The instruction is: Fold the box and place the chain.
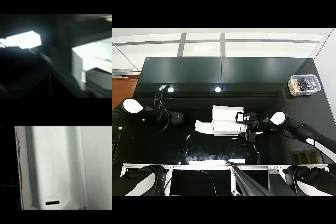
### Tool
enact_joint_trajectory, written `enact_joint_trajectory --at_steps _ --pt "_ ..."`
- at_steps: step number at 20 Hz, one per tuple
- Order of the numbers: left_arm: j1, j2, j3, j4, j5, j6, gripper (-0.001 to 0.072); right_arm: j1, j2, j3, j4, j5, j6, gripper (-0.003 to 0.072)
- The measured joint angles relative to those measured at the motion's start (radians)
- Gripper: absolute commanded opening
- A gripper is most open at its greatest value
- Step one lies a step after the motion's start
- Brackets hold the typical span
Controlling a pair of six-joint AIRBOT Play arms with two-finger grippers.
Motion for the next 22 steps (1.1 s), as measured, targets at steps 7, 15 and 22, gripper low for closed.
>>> enact_joint_trajectory --at_steps 7,15,22 --pt "-0.024 -0.217 -0.06 -0.222 -0.023 -0.001 0.0027 0.0 0.0 0.0 0.0 0.0 0.0 0.0159" --pt "-0.14 -0.3 -0.016 -0.371 0.016 0.13 0.0027 0.0 0.0 0.0 -0.002 0.0 0.0 0.0159" --pt "-0.149 -0.305 0.05 -0.407 -0.056 0.222 0.0634 0.0 0.0 0.0 -0.003 0.0 0.0 0.0159"
